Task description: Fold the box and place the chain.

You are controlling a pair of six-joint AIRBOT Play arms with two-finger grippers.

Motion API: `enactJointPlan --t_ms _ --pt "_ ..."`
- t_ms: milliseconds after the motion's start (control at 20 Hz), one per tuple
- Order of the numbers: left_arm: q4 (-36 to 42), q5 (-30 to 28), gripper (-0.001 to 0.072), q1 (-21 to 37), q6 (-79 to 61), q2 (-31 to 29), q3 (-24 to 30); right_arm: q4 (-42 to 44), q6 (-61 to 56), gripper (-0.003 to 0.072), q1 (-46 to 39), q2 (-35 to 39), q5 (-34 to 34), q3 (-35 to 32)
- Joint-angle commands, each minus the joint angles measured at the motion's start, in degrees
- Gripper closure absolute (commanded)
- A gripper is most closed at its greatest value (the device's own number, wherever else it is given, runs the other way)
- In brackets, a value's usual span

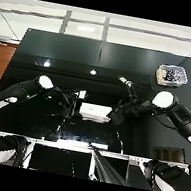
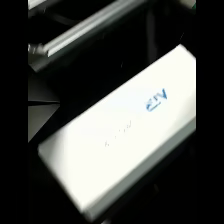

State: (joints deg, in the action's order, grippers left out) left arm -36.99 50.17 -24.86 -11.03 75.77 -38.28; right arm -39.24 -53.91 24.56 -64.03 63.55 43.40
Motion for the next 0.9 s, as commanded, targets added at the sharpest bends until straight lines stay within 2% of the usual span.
enactJointPlan --t_ms 0,100,250,500,850 --pt "-0.02 -0.02 0.0206 -0.02 -0.07 0.04 -0.02 17.62 -0.96 0.0681 -0.48 -2.23 -2.4 -3.82" --pt "-0.02 0.0 0.0207 -0.02 -0.07 0.04 -0.02 22.32 -0.96 0.068 0.13 -5.27 -3.87 -3.8" --pt "-0.02 -0.02 0.0206 -0.02 -0.07 0.04 -0.02 22.49 -0.98 0.0679 0.55 -8.94 -6.34 -3.82" --pt "-0.02 -0.04 0.0206 -0.02 -0.04 0.04 -0.02 16.39 -3.23 0.0678 0.55 -11.96 -8.09 -3.82" --pt "-0.02 -0.02 0.0206 -0.02 -0.07 0.04 -0.02 15.02 -3.23 0.0679 0.57 -11.96 -9.81 -3.78"
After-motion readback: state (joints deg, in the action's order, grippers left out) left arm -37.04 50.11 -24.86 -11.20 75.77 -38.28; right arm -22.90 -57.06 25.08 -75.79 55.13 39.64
